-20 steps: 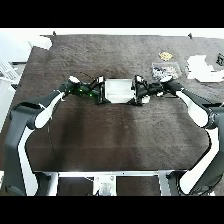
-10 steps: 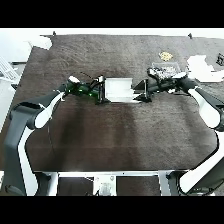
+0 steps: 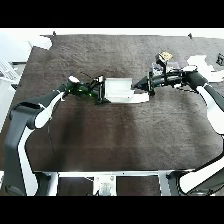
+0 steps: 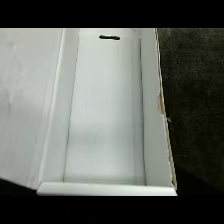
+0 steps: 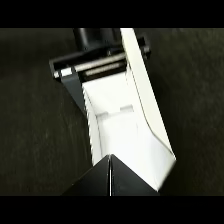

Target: Fold the box and place the chain.

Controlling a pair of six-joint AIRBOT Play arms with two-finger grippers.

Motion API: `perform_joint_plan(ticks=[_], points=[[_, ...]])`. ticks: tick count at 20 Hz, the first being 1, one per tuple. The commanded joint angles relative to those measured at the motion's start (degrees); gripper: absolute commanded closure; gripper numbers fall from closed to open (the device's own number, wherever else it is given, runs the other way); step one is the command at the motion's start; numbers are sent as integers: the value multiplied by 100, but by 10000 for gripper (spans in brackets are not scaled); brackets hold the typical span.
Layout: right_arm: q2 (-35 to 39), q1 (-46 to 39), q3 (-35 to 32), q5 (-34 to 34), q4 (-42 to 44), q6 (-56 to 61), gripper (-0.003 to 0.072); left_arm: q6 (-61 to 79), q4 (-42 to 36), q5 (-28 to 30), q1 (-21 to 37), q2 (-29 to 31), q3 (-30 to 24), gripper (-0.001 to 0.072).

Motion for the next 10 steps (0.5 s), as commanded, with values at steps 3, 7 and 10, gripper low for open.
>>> perform_joint_plan(ticks=[3,7,10], points=[[-155,579,11,-774,210,354,677,-9,-2,-76,-4,-2,0,359],[-186,584,37,-1753,138,424,677,-7,-2,-232,-4,-2,0,359],[-361,527,271,-2105,-168,743,678,-4,-2,-243,-4,-2,0,359]])
